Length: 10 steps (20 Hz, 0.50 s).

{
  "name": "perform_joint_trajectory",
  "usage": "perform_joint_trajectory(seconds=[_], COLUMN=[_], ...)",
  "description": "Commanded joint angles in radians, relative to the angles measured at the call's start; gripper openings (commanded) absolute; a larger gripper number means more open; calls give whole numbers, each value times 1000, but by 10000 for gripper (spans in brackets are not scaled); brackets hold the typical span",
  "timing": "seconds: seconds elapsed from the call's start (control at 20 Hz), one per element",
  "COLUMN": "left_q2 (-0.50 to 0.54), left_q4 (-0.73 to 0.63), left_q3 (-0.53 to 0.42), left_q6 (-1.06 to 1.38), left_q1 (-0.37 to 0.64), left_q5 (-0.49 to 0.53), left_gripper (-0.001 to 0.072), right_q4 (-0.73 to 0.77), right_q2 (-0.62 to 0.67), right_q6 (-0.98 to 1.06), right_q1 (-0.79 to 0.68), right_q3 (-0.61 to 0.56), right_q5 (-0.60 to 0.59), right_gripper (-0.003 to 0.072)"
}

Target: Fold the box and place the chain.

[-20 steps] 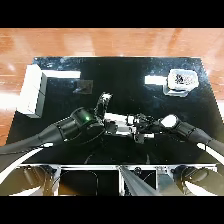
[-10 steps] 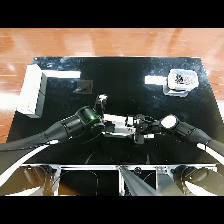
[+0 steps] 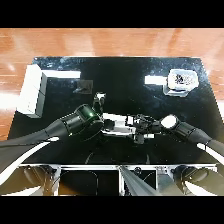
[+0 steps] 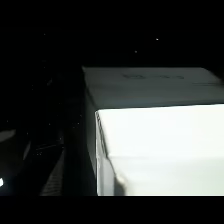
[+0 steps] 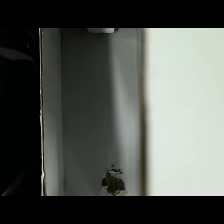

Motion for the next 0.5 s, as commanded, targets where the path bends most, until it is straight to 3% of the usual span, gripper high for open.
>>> perform_joint_trajectory(seconds=[0.0, 0.2, 0.3, 0.45], left_q2=[-9, -10, -13, -18], left_q4=[-7, -7, -14, -34], left_q3=[1, 1, 1, 2], left_q6=[4, 4, 4, 21], left_q1=[6, 6, 6, 6], left_q5=[-30, -50, -50, -48], left_gripper=[493, 491, 430, 403], right_q4=[0, 0, 0, 0], right_q2=[0, 0, 0, 0], right_q6=[-1, -1, -1, -1], right_q1=[1, 1, 1, 1], right_q3=[1, 1, 1, 1], right_q5=[2, 2, 2, 2], right_gripper=[588, 588, 588, 588])
